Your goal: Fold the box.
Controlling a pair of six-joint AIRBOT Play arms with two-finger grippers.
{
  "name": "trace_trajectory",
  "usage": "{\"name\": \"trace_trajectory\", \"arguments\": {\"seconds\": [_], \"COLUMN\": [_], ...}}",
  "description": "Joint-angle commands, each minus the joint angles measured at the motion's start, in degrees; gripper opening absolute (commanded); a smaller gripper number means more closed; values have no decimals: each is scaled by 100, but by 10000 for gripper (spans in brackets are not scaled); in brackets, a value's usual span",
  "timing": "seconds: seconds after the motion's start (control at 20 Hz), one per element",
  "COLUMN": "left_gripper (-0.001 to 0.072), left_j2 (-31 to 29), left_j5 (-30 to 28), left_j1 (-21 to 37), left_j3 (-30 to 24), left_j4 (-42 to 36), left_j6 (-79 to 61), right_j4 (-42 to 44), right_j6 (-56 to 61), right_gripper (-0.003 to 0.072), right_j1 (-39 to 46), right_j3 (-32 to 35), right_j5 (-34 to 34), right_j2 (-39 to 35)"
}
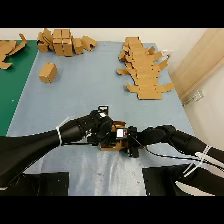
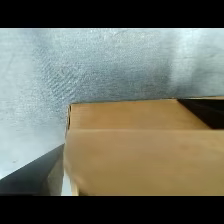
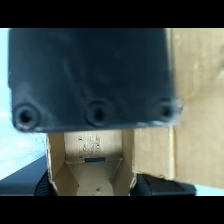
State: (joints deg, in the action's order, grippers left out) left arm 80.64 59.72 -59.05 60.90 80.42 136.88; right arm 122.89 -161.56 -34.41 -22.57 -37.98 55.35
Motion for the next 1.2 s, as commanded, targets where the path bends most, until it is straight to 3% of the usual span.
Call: {"name": "trace_trajectory", "arguments": {"seconds": [0.0, 0.35, 0.4, 0.45, 1.05, 1.1, 1.15], "left_gripper": [514, 509, 356, 274, 274, 235, 107], "left_j2": [-4, -4, -4, -4, -4, -4, -4], "left_j5": [382, 1222, 1259, 1274, 1292, 1294, 1294], "left_j1": [22, 22, 22, 22, 22, 22, 22], "left_j3": [308, 616, 616, 621, 844, 844, 846], "left_j4": [127, 546, 551, 551, 581, 579, 579], "left_j6": [-103, -103, -103, -103, -125, -127, -146], "right_j4": [-7, -7, -7, -7, -7, -7, -9], "right_j6": [0, 0, 0, 0, 0, 0, 2], "right_gripper": [515, 515, 516, 516, 515, 516, 515], "right_j1": [0, 0, 0, 0, 0, 0, 0], "right_j3": [2, 2, 2, 2, 2, 2, 2], "right_j5": [-4, -4, -7, -4, -7, -7, -7], "right_j2": [-2, -2, -2, 0, -2, -2, -2]}}
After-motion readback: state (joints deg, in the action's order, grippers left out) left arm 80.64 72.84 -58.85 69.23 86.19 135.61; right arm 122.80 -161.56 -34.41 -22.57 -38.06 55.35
